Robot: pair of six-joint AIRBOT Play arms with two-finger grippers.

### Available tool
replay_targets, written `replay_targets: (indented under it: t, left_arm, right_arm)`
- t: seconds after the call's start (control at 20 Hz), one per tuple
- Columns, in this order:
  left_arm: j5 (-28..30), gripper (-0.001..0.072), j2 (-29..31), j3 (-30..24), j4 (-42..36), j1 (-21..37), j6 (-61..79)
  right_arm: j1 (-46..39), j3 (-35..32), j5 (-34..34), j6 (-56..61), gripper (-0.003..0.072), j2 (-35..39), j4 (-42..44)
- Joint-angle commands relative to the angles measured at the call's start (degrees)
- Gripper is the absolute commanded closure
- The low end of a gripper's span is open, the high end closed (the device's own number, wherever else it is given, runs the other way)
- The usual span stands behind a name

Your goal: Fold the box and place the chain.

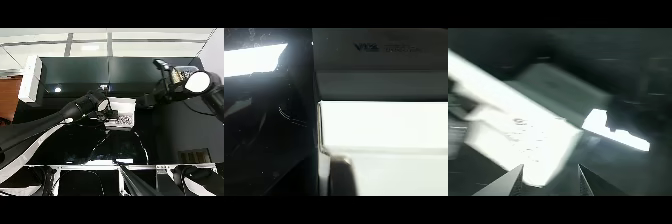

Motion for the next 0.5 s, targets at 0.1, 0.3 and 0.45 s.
replay_targets:
  t: [0.1,0.3,0.45]
  left_arm:
    - [0.87,0.0686,0.00,0.00,-0.28,-0.02,-0.02]
    - [-0.02,0.0689,0.02,0.02,-2.64,-0.04,-6.38]
    - [-0.04,0.0688,0.02,0.22,-2.67,-0.11,-10.12]
  right_arm:
    - [-8.24,-2.40,1.27,-8.37,0.0266,1.27,-7.74]
    - [-9.22,-8.96,-1.62,-14.14,0.0266,1.27,-4.59]
    - [-9.22,-11.63,-2.16,-18.08,0.0266,1.27,0.90]
